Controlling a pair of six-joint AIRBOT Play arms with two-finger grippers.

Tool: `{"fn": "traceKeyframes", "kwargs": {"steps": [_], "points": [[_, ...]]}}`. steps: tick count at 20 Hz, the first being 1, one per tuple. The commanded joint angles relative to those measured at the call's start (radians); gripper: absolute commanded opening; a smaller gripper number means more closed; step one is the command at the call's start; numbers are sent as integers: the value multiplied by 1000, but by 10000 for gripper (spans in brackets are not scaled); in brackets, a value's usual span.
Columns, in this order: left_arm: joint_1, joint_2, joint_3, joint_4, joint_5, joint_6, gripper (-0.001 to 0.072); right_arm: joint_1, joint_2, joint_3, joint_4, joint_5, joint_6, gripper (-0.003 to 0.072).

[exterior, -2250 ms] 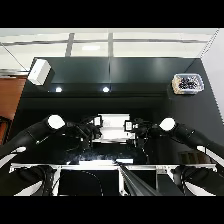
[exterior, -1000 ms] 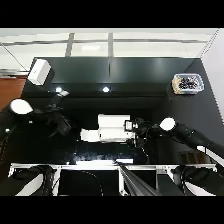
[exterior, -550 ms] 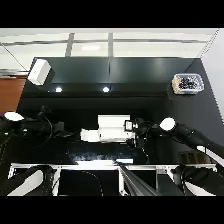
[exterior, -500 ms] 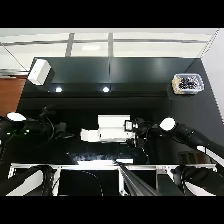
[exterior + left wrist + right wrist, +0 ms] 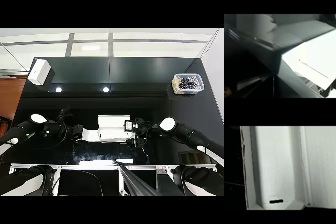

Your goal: Fold the box and place the chain.

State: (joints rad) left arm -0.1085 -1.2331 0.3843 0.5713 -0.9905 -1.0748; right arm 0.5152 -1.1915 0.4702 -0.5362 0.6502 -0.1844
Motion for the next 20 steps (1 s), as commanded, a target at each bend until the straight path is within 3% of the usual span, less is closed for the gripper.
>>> {"fn": "traceKeyframes", "kwargs": {"steps": [1, 5, 6, 9, 10, 14, 20], "points": [[-26, -18, 7, -109, -16, 156, 24, 1, -1, 0, 0, 0, 0, 236], [-24, -10, 62, -99, -95, 183, 24, 1, -1, 0, 0, 0, 0, 236], [-24, -9, 76, -98, -112, 183, 56, 1, -1, 0, 0, 0, 0, 236], [-24, -9, 121, -76, -152, 189, 555, 1, -1, 0, 0, 0, 0, 236], [-25, -9, 134, -74, -164, 189, 640, 1, -1, 0, 0, 0, 0, 236], [-48, -7, 171, -62, -207, 169, 632, 1, -1, 0, 0, 0, 0, 236], [-191, 0, 238, 79, -156, -30, 615, 1, -1, 0, 0, 0, 0, 236]]}}
